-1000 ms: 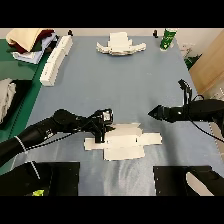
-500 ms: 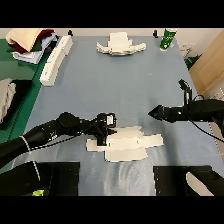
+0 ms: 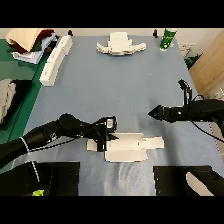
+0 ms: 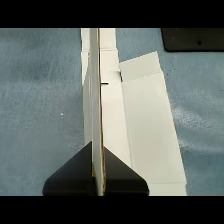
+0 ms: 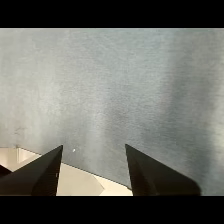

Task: Fold the box.

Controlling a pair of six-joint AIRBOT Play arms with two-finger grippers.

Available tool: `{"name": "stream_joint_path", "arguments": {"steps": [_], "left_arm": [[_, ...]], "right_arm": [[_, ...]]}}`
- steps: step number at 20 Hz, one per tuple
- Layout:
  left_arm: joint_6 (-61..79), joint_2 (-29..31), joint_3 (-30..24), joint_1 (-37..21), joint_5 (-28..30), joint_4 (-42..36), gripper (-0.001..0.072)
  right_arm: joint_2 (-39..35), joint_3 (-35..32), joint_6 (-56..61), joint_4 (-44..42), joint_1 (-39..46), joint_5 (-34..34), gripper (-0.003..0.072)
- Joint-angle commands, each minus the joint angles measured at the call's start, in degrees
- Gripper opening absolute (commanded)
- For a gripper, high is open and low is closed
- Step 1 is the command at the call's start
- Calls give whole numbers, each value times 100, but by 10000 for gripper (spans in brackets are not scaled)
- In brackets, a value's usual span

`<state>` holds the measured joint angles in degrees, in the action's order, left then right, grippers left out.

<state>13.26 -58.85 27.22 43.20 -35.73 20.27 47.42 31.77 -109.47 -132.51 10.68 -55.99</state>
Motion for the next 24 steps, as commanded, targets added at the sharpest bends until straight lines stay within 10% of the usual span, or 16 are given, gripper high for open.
{"name": "stream_joint_path", "arguments": {"steps": [1, 20, 21, 23, 24], "left_arm": [[-387, 15, 7, 2, -166, 313, 14], [-385, -146, 133, -7, 127, 313, 14], [-385, -144, 133, -7, 129, 313, 14], [-385, -144, 133, -7, 127, 313, 14], [-385, -144, 133, -7, 127, 313, 14]], "right_arm": [[2, 4, 0, -2, -2, -2, 594], [2, 4, 13, -2, -2, -116, 590], [2, 4, 94, -4, -2, -199, 484], [2, 4, 127, -2, -2, -560, 9], [0, 7, 129, -4, -4, -791, 3]]}}
